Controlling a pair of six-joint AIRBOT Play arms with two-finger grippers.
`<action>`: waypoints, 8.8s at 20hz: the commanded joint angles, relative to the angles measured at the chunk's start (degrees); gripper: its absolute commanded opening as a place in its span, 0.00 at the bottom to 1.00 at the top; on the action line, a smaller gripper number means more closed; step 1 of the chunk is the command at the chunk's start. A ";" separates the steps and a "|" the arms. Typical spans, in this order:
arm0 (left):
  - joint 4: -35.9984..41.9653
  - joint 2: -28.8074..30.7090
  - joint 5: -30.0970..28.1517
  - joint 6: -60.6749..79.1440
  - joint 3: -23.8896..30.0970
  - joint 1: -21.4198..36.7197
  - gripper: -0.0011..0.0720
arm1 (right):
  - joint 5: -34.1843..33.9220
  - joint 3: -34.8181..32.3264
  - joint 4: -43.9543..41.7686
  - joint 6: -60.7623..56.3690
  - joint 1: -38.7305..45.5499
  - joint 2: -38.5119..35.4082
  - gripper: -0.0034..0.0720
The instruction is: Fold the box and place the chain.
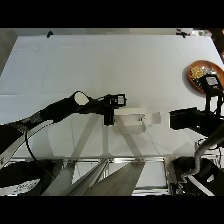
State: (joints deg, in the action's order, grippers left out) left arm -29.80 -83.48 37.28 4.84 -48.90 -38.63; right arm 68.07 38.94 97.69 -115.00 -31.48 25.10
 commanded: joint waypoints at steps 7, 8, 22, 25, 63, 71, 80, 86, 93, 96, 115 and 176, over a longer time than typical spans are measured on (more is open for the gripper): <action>0.20 -1.79 0.48 0.07 0.02 -0.02 0.02 | 0.02 0.02 0.00 0.02 -0.04 -0.07 0.31; 0.17 -1.79 0.48 0.04 0.02 -0.02 0.02 | 0.02 0.02 0.02 0.02 -0.04 -0.07 0.31; -12.24 -1.73 1.05 -11.23 0.00 -0.02 0.03 | 0.02 0.02 0.00 0.02 -0.04 -0.07 0.31; -12.22 -1.70 1.05 -11.06 0.00 -0.02 0.03 | 0.00 0.02 0.02 0.02 -0.04 -0.07 0.31; -22.47 -1.81 6.86 -20.57 -4.87 0.02 0.03 | -1.25 0.02 -1.99 10.32 -0.04 -0.07 0.49; -22.03 -1.79 6.73 -20.52 -4.85 -0.02 0.04 | -1.25 0.02 -2.14 16.15 -0.07 -0.07 0.47; -22.05 -1.79 6.73 -20.52 -4.85 -0.02 0.04 | 6.47 0.02 -25.27 56.87 -0.07 0.92 0.87; -22.05 -1.79 6.73 -20.52 -4.85 -0.02 0.04 | 10.69 0.00 -26.62 67.23 -0.07 1.38 0.99; -22.05 -1.79 6.95 -20.52 -4.85 -0.02 0.04 | 9.94 -0.79 -26.05 81.20 -0.07 9.29 0.99; -22.05 -1.79 7.13 -20.52 -4.85 -0.02 0.04 | -0.11 -4.24 -27.15 81.02 -0.04 11.32 0.99; -22.05 -1.79 7.13 -20.55 -4.85 -0.02 0.04 | -36.37 -23.89 -41.46 112.45 1.62 14.01 0.97; -22.05 -1.79 7.15 -20.55 -4.85 -0.02 0.04 | -33.75 -28.68 -68.67 137.94 14.47 16.20 0.92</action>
State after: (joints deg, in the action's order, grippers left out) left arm -51.86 -85.30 44.42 -15.70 -53.71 -38.63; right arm 32.38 10.22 31.14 17.52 -17.45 41.06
